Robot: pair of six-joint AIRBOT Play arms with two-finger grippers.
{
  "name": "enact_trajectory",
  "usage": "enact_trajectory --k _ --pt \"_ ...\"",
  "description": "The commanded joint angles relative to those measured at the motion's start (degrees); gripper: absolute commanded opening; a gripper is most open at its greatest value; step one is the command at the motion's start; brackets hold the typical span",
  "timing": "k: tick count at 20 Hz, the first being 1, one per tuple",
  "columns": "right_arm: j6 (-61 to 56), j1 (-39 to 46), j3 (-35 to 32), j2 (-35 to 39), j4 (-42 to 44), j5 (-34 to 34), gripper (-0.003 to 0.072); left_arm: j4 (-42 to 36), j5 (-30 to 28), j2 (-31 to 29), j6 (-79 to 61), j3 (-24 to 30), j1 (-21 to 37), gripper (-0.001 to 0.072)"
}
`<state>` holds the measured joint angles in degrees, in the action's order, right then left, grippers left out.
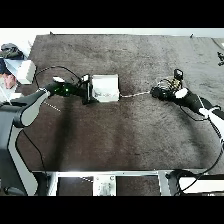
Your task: Fold the box and place the chain.
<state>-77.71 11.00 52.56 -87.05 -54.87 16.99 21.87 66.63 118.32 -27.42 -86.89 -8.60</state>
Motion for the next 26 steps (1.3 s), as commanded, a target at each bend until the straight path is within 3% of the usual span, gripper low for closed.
enact_trajectory --k 1,7,9,10,11,15,21,26 --pt "-0.6 0.3 1.6 -3.3 1.6 -2.5 0.0318 0.0 0.0 0.0 0.0 0.0 0.0 0.0348" --pt "-0.5 -0.3 8.2 -9.3 7.8 -2.8 0.0297 0.0 0.0 0.0 0.0 0.0 0.0 0.0348" --pt "-0.2 -1.5 8.7 -9.6 7.6 -3.3 0.0112 0.0 0.0 0.0 0.0 0.0 0.0 0.0347" --pt "-0.1 -2.2 8.7 -9.6 7.6 -3.3 0.0105 0.0 0.0 0.0 0.0 0.0 0.0 0.0347" --pt "-0.2 -3.0 8.7 -9.2 7.6 -3.2 -0.0034 0.0 0.0 0.0 0.0 0.0 0.0 0.0347" --pt "0.6 -8.0 8.7 -3.8 7.6 -2.9 -0.0030 0.0 0.0 0.0 0.0 0.0 0.0 0.0347" --pt "5.9 -20.2 8.7 14.2 7.6 -2.1 -0.0030 0.0 0.0 0.0 0.0 0.0 0.0 0.0347" --pt "5.9 -28.6 9.6 18.1 7.6 -6.6 -0.0030 0.0 0.0 0.0 0.0 0.0 0.0 0.0347"
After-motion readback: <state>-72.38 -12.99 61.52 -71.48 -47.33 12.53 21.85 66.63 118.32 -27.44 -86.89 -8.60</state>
